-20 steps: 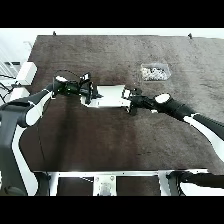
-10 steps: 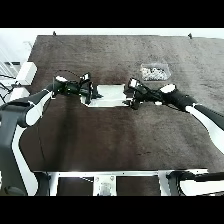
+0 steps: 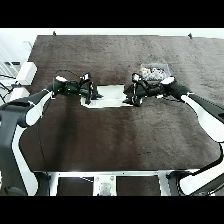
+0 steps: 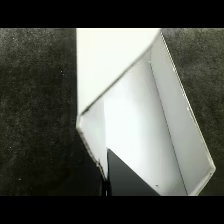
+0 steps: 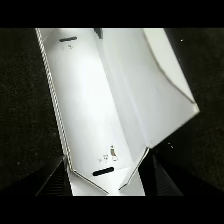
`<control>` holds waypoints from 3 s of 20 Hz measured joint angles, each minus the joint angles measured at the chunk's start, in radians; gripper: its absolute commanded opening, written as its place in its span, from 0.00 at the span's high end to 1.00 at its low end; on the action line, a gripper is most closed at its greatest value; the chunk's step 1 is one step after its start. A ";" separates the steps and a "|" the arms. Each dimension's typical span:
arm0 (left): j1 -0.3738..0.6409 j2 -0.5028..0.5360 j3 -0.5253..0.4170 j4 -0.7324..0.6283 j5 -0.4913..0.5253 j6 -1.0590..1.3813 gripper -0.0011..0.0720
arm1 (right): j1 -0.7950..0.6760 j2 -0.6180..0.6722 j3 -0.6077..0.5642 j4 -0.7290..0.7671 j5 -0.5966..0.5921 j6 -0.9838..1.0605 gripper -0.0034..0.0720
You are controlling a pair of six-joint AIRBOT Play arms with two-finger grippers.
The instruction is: Fold the box and place the chain.
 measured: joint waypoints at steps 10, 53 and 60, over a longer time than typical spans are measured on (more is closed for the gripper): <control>0.000 0.000 0.000 0.000 0.000 0.000 0.96 | 0.010 -0.128 0.145 -0.035 0.126 0.017 0.10; 0.001 0.000 0.000 0.000 0.000 0.000 0.96 | 0.046 -0.221 0.197 -0.040 0.162 -0.035 0.17; 0.001 0.000 0.000 0.000 0.001 0.000 0.96 | 0.046 -0.221 0.197 -0.040 0.161 -0.035 0.17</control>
